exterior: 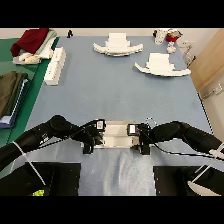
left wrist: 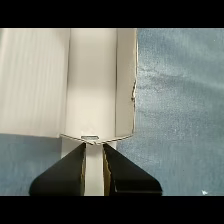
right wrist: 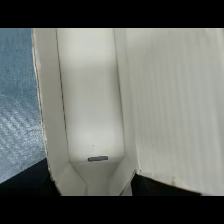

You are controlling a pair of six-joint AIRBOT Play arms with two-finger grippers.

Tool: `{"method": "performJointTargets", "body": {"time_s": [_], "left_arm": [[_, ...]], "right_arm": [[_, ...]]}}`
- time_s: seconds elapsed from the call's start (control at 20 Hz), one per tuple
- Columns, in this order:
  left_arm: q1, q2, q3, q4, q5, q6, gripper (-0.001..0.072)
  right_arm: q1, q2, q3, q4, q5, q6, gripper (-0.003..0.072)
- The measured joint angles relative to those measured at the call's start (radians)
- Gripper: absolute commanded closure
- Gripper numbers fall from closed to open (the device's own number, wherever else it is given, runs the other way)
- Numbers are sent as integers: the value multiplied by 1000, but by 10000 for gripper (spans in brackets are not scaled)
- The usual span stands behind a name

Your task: Fold the box.

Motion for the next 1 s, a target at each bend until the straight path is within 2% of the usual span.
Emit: {"method": "performJointTargets", "body": {"time_s": [0.3,0.35,0.4,0.45,0.5,0.6,0.65,0.7,0.75,0.8,1.0], "left_arm": [[-34,-34,0,-105,35,35,541],[-38,-39,0,-122,40,42,522],[-40,-45,0,-137,47,48,374],[-41,-50,0,-148,51,53,163],[-42,-53,0,-153,55,54,109],[-43,-57,0,-151,62,58,111],[-44,-58,0,-149,63,58,148],[-44,-60,0,-147,64,56,380],[-44,-60,0,-142,65,39,645],[-44,-59,0,-130,67,13,693],[-44,-20,13,6,56,-235,694]], "right_arm": [[0,0,0,0,0,0,136],[0,0,0,0,0,0,136],[0,0,0,0,0,0,136],[0,0,0,0,0,0,135],[0,0,0,0,0,0,136],[0,0,0,0,0,0,136],[0,0,0,0,0,0,135],[0,0,0,0,0,0,135],[0,0,0,0,0,0,136],[0,0,0,0,0,0,136],[0,0,0,0,0,0,135]]}}
